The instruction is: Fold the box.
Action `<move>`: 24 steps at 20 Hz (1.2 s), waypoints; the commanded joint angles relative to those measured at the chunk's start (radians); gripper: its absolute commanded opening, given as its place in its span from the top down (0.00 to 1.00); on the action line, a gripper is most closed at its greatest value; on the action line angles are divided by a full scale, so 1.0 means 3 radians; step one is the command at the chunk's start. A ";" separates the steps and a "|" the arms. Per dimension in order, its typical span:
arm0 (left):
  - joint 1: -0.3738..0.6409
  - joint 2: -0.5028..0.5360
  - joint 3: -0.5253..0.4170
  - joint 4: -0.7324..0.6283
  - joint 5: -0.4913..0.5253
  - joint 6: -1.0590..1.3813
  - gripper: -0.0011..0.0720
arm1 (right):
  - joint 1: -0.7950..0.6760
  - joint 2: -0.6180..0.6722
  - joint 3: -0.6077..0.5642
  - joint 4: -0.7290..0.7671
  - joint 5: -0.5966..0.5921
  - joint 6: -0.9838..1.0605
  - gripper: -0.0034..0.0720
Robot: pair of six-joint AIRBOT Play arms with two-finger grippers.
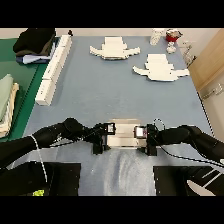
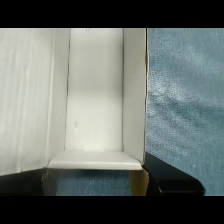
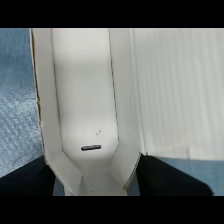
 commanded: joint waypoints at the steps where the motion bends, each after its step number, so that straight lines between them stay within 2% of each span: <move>1: 0.0001 0.0003 0.0004 0.0004 -0.0003 0.0008 0.26 | 0.0000 0.0289 0.0004 -0.0408 -0.0175 0.0572 0.00; 5: 0.0000 0.0003 0.0004 0.0003 -0.0004 0.0008 0.26 | 0.0000 0.0769 0.0004 -0.0895 -0.0805 0.1277 0.00; 8: 0.0000 0.0003 0.0004 0.0003 -0.0003 0.0008 0.26 | -0.0003 0.1119 0.0011 -0.0931 -0.1077 0.1953 0.01; 10: 0.0000 0.0003 0.0004 0.0003 -0.0003 0.0008 0.26 | -0.0001 0.1317 0.0058 -0.0738 -0.1156 0.2539 0.01; 12: 0.0001 0.0003 0.0004 0.0003 -0.0003 0.0008 0.26 | 0.0000 0.1459 0.0080 -0.0235 -0.1091 0.3120 0.02; 13: 0.0001 0.0003 0.0004 0.0003 -0.0003 0.0008 0.26 | 0.0000 0.1467 0.0080 0.0027 -0.1029 0.3354 0.15; 14: 0.0000 0.0003 0.0004 0.0003 -0.0003 0.0009 0.26 | 0.0001 0.1461 0.0080 0.0215 -0.0989 0.3581 0.42; 15: 0.0001 0.0003 0.0004 0.0004 -0.0004 0.0008 0.26 | 0.0001 0.1414 0.0080 0.0341 -0.0947 0.3855 0.75; 16: 0.0000 0.0003 0.0004 0.0003 -0.0003 0.0008 0.26 | 0.0001 0.1358 0.0080 0.0417 -0.0893 0.4106 0.87; 20: 0.0000 0.0003 0.0004 0.0003 -0.0003 0.0008 0.26 | 0.0000 0.0960 0.0127 0.0679 -0.0528 0.4299 0.87; 24: 0.0000 0.0003 0.0004 0.0003 -0.0003 0.0008 0.26 | -0.0008 0.0299 0.0581 0.0509 -0.0305 0.4283 0.87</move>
